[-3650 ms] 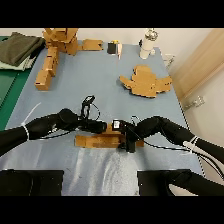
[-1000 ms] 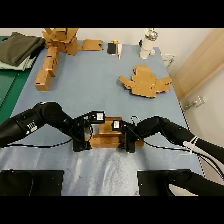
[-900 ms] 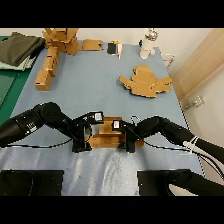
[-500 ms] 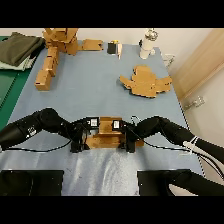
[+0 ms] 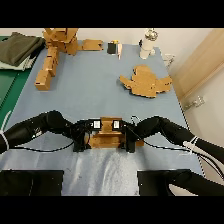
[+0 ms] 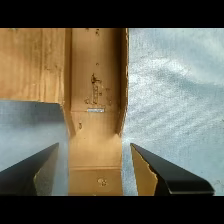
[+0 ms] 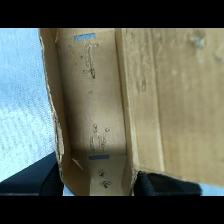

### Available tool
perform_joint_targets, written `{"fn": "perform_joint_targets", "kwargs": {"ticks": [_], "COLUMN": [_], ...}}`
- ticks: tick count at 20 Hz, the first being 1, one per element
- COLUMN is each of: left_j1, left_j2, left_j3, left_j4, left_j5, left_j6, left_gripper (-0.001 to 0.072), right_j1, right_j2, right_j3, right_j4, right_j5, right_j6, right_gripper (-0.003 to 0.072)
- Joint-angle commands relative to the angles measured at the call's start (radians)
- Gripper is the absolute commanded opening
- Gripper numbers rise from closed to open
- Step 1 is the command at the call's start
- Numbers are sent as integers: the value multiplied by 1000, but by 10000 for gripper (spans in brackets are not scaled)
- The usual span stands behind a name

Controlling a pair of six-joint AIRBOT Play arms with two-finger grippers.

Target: Fold the box.

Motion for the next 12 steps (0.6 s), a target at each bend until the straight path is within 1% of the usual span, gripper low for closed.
{"fn": "perform_joint_targets", "kwargs": {"ticks": [1,6,10,11,12], "left_j1": [-29,-31,-31,-31,-31], "left_j2": [-27,-31,-50,-53,-53], "left_j3": [0,0,0,0,0], "left_j4": [-6,-71,-98,-100,-99], "left_j5": [6,18,61,68,67], "left_j6": [2,-1,-1,-1,0], "left_gripper": [654,653,650,560,435], "right_j1": [0,0,0,0,0], "right_j2": [-1,-1,-1,0,-1], "right_j3": [0,0,0,0,0], "right_j4": [0,0,0,0,0], "right_j5": [0,0,0,0,0], "right_j6": [0,0,0,0,0], "right_gripper": [521,521,521,521,522]}}
